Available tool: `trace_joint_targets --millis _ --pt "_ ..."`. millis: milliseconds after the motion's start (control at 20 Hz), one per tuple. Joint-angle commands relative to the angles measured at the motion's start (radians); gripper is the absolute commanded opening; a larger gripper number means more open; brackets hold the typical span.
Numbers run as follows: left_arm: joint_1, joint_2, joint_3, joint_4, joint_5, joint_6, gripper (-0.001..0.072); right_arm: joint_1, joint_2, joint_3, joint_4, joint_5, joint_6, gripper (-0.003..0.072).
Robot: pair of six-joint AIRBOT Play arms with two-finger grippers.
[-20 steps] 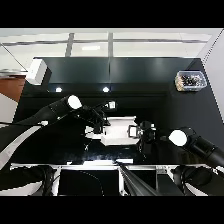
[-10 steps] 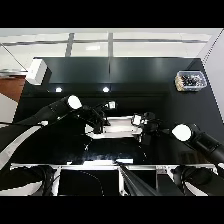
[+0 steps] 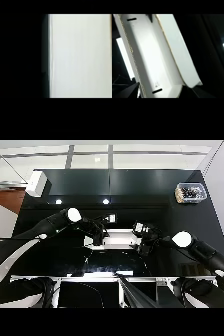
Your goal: Fold the box and place the chain.
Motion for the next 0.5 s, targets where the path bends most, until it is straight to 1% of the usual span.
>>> trace_joint_targets --millis 0,100,450 --pt "-0.002 0.004 0.001 0.003 0.008 0.0 0.003 -0.008 -0.047 0.0 0.119 0.06 -0.188 0.0711" --pt "-0.002 0.004 0.001 0.003 0.008 0.0 0.0031 -0.008 -0.065 0.0 0.125 0.06 -0.259 0.0711" --pt "-0.001 0.004 0.001 0.0 0.006 -0.001 0.0031 -0.006 -0.151 -0.001 0.125 0.072 -0.315 0.0711"
